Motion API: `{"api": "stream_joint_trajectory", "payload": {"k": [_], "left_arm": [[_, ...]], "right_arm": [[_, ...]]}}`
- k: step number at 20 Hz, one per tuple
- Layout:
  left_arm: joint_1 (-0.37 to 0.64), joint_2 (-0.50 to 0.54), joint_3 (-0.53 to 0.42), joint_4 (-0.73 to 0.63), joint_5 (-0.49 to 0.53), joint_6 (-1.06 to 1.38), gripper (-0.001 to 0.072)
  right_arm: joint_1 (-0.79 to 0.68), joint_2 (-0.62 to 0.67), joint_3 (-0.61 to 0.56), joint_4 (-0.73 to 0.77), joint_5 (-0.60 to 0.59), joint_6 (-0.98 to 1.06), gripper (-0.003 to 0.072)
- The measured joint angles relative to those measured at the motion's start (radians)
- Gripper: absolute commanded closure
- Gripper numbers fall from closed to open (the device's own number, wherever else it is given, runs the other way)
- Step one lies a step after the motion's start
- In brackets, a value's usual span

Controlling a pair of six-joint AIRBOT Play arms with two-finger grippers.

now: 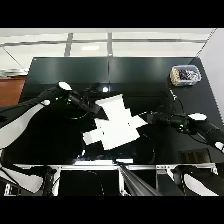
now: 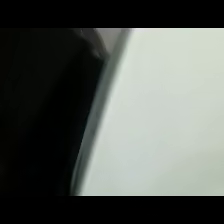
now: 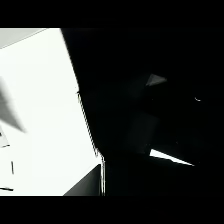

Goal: Fold the box and place the chain.

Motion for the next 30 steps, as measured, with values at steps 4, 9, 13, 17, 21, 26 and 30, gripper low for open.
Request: {"api": "stream_joint_trajectory", "payload": {"k": [4,9,13,17,21,26,30], "left_arm": [[-0.011,-0.057,0.065,0.033,-0.083,0.051,0.0685],[-0.011,-0.069,0.108,0.053,-0.125,0.075,0.0689],[-0.036,0.042,0.069,0.094,-0.109,0.108,0.0688],[-0.103,0.251,-0.128,0.077,0.145,0.369,0.0687],[-0.168,0.346,-0.229,0.125,0.373,0.678,0.0686],[-0.212,0.340,-0.253,0.227,0.561,0.800,0.0685],[-0.221,0.317,-0.254,0.267,0.606,0.827,0.0685]], "right_arm": [[0.000,0.000,0.000,-0.016,0.001,0.001,0.0414],[-0.051,0.003,0.039,-0.085,0.046,0.011,0.0053],[-0.183,0.009,0.193,-0.337,0.277,0.092,0.0053],[-0.244,0.009,0.287,-0.586,0.407,0.135,0.0053],[-0.217,0.009,0.310,-0.675,0.377,0.046,0.0053],[-0.101,0.008,0.316,-0.709,0.294,-0.129,0.0053],[0.003,0.008,0.317,-0.719,0.277,-0.193,0.0053]]}}
